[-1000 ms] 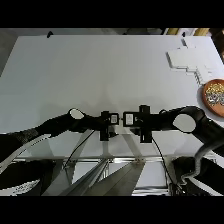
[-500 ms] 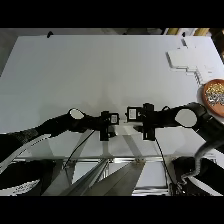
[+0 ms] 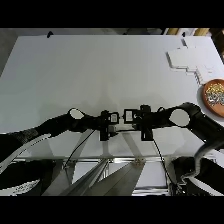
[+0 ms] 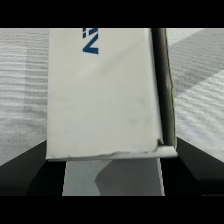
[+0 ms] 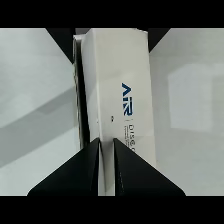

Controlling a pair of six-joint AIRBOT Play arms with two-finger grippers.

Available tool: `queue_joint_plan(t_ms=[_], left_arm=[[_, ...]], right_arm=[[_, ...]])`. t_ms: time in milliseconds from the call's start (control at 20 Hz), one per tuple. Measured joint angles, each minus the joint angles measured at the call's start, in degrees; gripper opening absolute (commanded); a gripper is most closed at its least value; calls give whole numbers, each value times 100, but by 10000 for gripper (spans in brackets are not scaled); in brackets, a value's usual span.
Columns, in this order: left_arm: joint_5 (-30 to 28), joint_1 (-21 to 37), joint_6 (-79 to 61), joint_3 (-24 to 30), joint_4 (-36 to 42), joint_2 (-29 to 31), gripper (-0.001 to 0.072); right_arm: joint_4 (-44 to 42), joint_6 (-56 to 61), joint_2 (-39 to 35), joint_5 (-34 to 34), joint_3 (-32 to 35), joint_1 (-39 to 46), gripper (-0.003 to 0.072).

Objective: Fold the box and place the chain.

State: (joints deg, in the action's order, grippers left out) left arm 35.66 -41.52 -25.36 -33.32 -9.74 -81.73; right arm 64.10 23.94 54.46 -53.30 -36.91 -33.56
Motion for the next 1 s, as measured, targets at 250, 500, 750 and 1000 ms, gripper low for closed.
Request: queue_joint_plan(t_ms=[250,500,750,1000], left_arm=[[7,0,-7,-2,-9,0,345],[11,0,-11,-2,-11,0,345],[59,-2,-31,0,-31,0,345],[35,-2,-26,0,-20,0,345]], right_arm=[[24,13,7,9,0,0,69],[2,17,44,-9,55,0,124],[-28,20,26,-92,157,0,296],[-527,-26,-319,-87,179,-2,83]])
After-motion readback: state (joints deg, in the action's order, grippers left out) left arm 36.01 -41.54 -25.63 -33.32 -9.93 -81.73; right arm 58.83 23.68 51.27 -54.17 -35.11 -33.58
